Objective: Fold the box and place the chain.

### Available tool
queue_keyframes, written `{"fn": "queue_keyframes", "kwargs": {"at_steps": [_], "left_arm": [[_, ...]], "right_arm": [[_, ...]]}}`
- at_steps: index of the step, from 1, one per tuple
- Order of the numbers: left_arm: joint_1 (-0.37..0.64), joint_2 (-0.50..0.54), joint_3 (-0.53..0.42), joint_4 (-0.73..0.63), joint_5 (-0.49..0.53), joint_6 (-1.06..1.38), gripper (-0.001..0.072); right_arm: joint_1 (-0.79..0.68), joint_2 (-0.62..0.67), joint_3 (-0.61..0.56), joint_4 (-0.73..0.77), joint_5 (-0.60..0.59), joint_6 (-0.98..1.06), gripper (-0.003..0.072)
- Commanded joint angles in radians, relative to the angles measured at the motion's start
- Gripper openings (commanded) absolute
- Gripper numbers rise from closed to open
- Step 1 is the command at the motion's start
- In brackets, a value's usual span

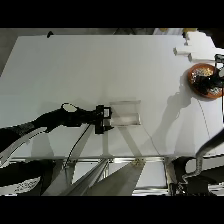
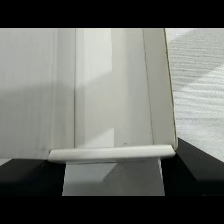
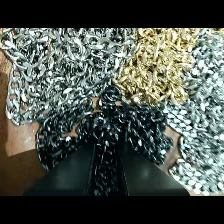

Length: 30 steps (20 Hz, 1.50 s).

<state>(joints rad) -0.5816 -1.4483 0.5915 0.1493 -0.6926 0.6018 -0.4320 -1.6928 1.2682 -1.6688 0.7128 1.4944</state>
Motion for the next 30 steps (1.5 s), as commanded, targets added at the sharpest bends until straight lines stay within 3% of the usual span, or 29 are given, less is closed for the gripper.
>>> {"fn": "queue_keyframes", "kwargs": {"at_steps": [1,5,10,17,20,25,30], "left_arm": [[0.0,0.0,0.0,0.0,0.0,0.0,0.0209],[0.0,0.0,0.0,0.0,0.0,0.0,0.0209],[0.0,0.0,0.0,0.0,0.0,0.0,0.0209],[0.0,0.0,0.0,0.0,0.0,0.0,0.0209],[0.0,0.0,0.0,0.0,0.0,0.0,0.0209],[0.0,0.0,0.0,0.0,0.0,0.0,0.0209],[0.0,0.0,0.0,0.0,0.0,0.0,0.0209]], "right_arm": [[0.0,0.056,0.001,-0.01,0.028,-0.015,0.0016],[0.0,0.227,0.001,-0.009,0.091,-0.041,0.0016],[0.001,0.46,0.001,0.064,0.262,-0.045,0.0017],[0.001,0.701,0.001,0.512,0.705,-0.173,0.0016],[0.039,0.788,0.0,0.593,0.83,-0.194,0.0016],[0.289,0.975,-0.051,0.605,0.843,-0.139,0.0016],[0.589,1.091,-0.14,0.604,0.749,-0.024,0.0016]]}}
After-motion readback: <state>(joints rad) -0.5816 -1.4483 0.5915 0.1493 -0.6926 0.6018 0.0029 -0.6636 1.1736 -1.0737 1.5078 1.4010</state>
